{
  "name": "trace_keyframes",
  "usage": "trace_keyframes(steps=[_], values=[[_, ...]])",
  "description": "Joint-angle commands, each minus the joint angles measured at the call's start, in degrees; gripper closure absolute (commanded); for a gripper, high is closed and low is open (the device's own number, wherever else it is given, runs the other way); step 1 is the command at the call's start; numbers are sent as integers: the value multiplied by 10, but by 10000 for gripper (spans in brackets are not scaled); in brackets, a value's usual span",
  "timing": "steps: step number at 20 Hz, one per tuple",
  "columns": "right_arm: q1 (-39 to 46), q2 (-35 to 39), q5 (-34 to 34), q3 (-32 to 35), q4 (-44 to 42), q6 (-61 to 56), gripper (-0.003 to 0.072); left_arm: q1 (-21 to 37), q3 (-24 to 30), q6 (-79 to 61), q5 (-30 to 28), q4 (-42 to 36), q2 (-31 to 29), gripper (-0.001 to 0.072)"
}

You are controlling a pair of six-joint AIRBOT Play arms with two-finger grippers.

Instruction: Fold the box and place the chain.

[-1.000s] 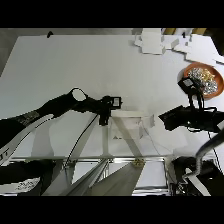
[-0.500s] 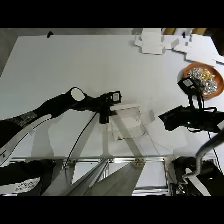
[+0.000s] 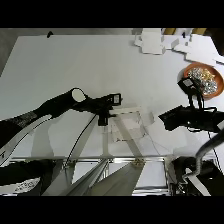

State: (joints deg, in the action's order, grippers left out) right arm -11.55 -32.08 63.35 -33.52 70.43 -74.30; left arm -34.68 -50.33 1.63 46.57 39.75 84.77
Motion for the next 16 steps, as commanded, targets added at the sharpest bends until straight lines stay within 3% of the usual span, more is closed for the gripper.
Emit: trace_keyframes(steps=[1, 5, 16], values=[[0, 0, -2, 0, 0, 0, 370, -1, -19, 1, 7, 17, 0, 707], [0, 0, -8, 0, 0, 0, 370, -1, -59, -10, 20, 50, 1, 708], [0, 0, -14, 0, 3, 1, 370, -1, -59, -66, 29, 44, 26, 704]])
